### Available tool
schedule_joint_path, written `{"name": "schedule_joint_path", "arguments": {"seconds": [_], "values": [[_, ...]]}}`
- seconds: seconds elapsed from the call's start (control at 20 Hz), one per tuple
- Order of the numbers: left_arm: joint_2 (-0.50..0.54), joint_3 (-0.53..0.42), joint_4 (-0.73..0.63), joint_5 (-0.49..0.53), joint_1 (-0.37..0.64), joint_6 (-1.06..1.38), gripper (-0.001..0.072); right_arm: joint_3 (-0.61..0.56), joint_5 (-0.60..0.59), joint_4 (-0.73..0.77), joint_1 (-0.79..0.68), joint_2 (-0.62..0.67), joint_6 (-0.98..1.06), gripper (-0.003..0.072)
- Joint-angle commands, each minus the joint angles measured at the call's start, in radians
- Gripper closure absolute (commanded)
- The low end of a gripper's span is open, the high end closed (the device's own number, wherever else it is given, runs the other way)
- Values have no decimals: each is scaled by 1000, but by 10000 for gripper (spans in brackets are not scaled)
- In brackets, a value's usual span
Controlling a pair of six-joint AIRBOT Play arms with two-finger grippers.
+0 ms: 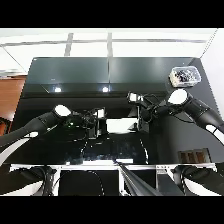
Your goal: Fold the box and place the chain.
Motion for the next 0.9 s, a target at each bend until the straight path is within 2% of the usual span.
{"name": "schedule_joint_path", "arguments": {"seconds": [0.0, 0.3, 0.4, 0.45, 0.65, 0.7, 0.85], "values": [[-1, 0, 0, 3, 0, 0, 294, 0, -23, -40, 2, 0, -4, -17], [-1, 0, 0, 3, 0, 0, 294, 0, -55, -40, 2, 0, 14, -15], [-1, 0, 0, 3, 0, 0, 294, 0, -54, -44, 2, 0, 32, 329], [-1, 0, 0, 3, 0, 0, 293, 0, -54, -43, 2, 0, 38, 457], [-1, 0, 0, 3, 0, 0, 294, 0, -46, -46, 2, 0, 50, 458], [-1, 0, 0, 3, 0, 0, 294, -1, -38, -49, 2, 0, 49, 432], [-1, 0, 0, 3, 0, 0, 294, -2, -24, -69, 3, 0, 50, 428]]}}
